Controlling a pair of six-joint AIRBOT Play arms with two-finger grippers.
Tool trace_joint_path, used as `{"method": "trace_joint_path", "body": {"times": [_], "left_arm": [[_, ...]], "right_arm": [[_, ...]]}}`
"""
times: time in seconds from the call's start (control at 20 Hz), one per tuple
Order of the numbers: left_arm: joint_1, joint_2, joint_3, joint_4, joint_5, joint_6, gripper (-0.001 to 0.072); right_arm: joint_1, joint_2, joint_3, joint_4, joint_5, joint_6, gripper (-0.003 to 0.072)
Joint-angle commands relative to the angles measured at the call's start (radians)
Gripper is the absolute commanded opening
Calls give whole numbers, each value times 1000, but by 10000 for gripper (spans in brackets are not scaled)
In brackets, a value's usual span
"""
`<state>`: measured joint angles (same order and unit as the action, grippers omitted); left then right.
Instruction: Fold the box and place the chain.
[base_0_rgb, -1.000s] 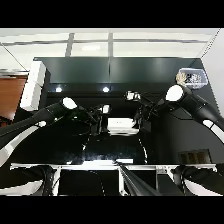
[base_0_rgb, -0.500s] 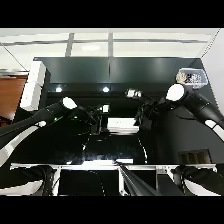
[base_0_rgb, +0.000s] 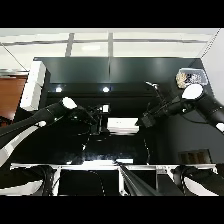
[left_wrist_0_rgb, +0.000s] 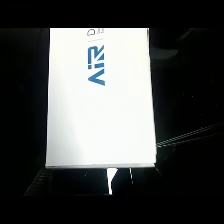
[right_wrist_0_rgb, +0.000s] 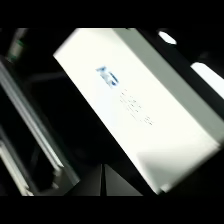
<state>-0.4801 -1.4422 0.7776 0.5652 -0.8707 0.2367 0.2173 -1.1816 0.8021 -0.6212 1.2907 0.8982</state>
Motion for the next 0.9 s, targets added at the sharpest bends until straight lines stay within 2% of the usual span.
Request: {"method": "trace_joint_path", "body": {"times": [0.0,0.45,0.85], "left_arm": [[0,0,0,0,0,-1,510],[0,0,0,0,0,-1,510],[0,0,0,-4,-2,-1,510]], "right_arm": [[5,-35,-106,237,-95,17,13],[34,-163,-111,195,-194,18,13],[34,-169,-111,161,-222,18,13]]}}
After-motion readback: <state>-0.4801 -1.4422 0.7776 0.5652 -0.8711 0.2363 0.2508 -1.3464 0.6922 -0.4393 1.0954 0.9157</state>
